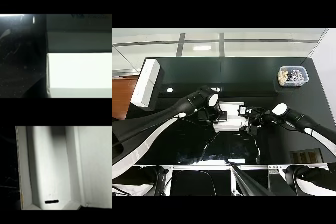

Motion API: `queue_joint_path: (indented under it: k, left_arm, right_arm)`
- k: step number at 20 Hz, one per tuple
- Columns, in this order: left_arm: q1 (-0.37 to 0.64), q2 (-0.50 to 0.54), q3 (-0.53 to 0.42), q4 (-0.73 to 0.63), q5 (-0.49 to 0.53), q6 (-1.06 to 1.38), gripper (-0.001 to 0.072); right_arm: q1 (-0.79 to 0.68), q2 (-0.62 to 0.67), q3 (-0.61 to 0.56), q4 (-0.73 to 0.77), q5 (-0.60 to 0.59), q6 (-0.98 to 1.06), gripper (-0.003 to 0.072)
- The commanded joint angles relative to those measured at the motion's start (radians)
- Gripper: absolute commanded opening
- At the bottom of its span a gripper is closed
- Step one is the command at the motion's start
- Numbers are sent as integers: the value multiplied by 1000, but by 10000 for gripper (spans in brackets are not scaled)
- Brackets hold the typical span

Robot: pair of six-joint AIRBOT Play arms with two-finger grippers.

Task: Fold the box and place the chain.

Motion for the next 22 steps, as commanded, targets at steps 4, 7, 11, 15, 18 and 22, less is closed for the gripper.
queue_joint_path:
  k: [4, 7, 11, 15, 18, 22]
  left_arm:
    - [1, 1, 0, 0, 17, 0, 29]
    - [1, 1, 0, 0, 16, 0, 29]
    - [1, 1, 0, 0, 13, 1, 30]
    - [1, 0, 0, 0, 14, 1, 30]
    - [1, -1, 0, 0, 14, 1, 30]
    - [1, -1, 0, 0, 17, 1, 30]
  right_arm:
    - [0, 0, 0, 1, 0, 1, 106]
    - [-1, 8, 0, -5, -10, 64, 712]
    - [-2, 114, 0, -220, 35, 143, 706]
    - [0, 167, 0, -253, 22, 141, 704]
    - [0, 167, 0, -223, 6, 131, 151]
    - [0, 150, 0, -89, 8, 132, 91]
